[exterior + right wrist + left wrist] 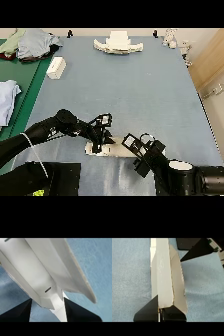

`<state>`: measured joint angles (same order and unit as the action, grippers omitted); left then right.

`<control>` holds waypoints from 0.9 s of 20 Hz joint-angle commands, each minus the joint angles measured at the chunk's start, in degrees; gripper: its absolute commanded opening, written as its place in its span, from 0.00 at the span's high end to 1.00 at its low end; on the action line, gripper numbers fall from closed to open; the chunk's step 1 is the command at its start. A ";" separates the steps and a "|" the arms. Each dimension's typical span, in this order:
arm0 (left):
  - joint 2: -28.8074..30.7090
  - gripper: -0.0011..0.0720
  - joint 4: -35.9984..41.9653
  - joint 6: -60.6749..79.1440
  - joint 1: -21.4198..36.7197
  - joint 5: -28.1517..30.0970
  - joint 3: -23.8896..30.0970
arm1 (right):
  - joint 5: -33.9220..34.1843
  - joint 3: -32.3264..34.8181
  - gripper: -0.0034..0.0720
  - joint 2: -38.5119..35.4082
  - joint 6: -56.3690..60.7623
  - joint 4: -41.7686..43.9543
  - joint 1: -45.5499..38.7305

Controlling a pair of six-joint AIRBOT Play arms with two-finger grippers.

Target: Fold the box.

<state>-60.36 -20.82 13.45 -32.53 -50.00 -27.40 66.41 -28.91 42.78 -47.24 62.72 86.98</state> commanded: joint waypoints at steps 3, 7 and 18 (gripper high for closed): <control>-0.04 0.97 -0.02 0.02 0.00 0.02 0.04 | 2.84 0.09 0.17 -2.14 3.76 -1.20 -0.24; -0.04 0.97 -0.02 0.02 0.00 0.00 0.04 | 2.78 0.57 0.08 -2.49 -1.01 -0.98 -0.24; -0.04 0.97 -0.02 0.02 0.00 0.02 0.02 | -5.11 5.90 0.06 -13.44 -34.12 15.23 -17.59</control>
<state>-60.36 -20.82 13.45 -32.53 -50.00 -27.38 62.81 -23.79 31.40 -70.30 71.18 73.80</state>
